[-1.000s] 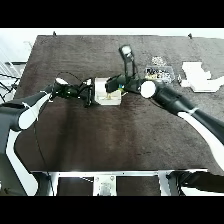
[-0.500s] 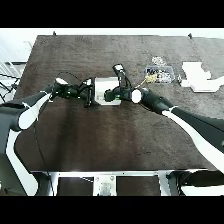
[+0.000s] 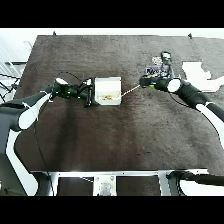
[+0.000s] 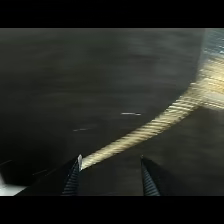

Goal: Fold the box and place the chain.

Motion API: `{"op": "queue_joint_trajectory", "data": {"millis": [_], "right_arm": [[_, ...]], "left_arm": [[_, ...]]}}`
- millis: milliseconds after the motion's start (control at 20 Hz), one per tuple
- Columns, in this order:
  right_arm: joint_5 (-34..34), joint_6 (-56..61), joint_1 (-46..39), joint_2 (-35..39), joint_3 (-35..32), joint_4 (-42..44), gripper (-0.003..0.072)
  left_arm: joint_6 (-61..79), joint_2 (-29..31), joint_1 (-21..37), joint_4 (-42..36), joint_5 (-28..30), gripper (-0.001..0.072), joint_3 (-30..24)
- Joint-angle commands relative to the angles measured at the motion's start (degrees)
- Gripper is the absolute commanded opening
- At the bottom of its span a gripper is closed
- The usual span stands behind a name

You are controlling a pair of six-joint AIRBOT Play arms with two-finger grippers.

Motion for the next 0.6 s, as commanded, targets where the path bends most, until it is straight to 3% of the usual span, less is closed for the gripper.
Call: {"op": "queue_joint_trajectory", "data": {"millis": [0,350,550], "right_arm": [[-2.0,2.0,-6.3,-5.1,1.4,3.0,0.0466],[3.5,1.6,-3.9,-19.2,17.9,4.2,0.0460],[4.3,1.7,-2.8,-23.8,22.8,4.3,0.0442]], "left_arm": [[0.0,0.0,0.0,0.0,0.0,0.0417,0.0],[0.0,0.0,0.0,0.0,0.0,0.0417,0.0],[0.0,0.0,0.0,0.0,0.0,0.0417,0.0]]}}
